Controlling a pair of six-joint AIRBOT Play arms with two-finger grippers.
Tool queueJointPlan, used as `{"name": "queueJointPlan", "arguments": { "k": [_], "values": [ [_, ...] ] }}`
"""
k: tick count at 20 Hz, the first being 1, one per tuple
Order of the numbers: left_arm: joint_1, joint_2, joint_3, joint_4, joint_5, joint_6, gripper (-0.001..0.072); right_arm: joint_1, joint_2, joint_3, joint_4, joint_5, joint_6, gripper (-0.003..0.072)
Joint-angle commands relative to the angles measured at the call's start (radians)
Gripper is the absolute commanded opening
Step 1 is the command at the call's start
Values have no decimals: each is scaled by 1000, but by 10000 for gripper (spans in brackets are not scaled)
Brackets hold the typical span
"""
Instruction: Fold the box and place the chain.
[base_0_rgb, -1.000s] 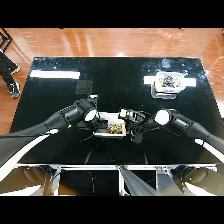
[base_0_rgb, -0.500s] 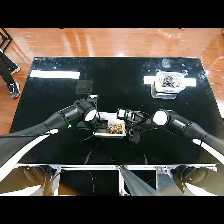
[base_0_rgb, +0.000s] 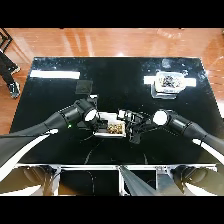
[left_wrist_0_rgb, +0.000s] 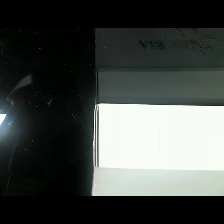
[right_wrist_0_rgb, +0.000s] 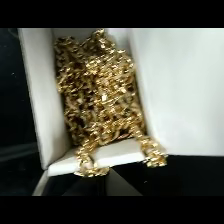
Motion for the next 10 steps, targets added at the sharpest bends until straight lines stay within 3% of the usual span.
{"name": "queueJointPlan", "arguments": {
  "k": [1,10],
  "values": [
    [1,0,0,0,-1,0,26,0,10,0,-24,40,93,19],
    [1,0,0,0,0,0,26,-55,217,3,-26,142,184,19]
  ]
}}
